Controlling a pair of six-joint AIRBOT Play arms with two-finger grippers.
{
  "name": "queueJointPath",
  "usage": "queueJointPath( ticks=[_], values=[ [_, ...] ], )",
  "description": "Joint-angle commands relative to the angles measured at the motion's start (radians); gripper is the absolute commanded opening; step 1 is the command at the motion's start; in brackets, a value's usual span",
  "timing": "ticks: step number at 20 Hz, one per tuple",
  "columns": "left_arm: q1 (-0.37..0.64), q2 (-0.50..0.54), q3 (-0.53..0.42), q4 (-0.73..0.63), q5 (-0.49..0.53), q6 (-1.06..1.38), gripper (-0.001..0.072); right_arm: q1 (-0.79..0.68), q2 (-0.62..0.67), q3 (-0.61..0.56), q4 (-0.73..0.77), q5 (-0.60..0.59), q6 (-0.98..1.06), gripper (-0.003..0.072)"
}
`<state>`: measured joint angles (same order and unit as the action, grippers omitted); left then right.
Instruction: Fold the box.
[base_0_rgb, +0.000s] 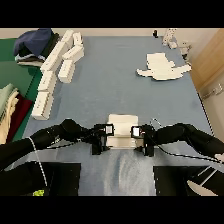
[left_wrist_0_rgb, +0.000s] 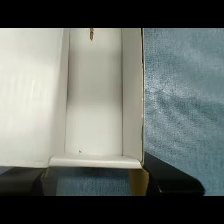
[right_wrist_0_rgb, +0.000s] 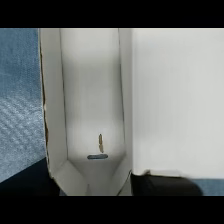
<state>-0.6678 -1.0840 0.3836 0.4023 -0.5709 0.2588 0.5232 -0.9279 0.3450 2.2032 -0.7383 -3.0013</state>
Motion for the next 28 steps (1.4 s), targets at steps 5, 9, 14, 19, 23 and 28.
queueJointPath(
  ticks=[5,9,14,19,23,28],
  values=[
    [0.0,0.001,0.001,0.002,-0.006,0.003,0.051,0.0,0.0,0.0,0.0,0.0,0.0,0.0523],
    [0.0,0.001,0.001,0.002,-0.006,0.003,0.051,0.0,0.0,0.0,0.0,0.0,0.0,0.0523],
    [0.0,0.001,0.001,0.002,-0.006,0.003,0.051,0.0,0.0,0.0,0.0,0.0,0.0,0.0523],
    [0.0,0.001,0.001,0.002,-0.006,0.003,0.051,0.0,0.0,0.0,0.0,-0.006,0.0,0.0523],
    [0.0,0.001,0.001,0.002,-0.006,0.003,0.051,0.0,0.001,0.0,0.0,-0.005,0.001,0.0529],
    [0.0,0.001,0.001,0.002,-0.006,0.003,0.051,0.0,0.074,0.056,-0.163,-0.14,0.284,0.0716]
  ],
)
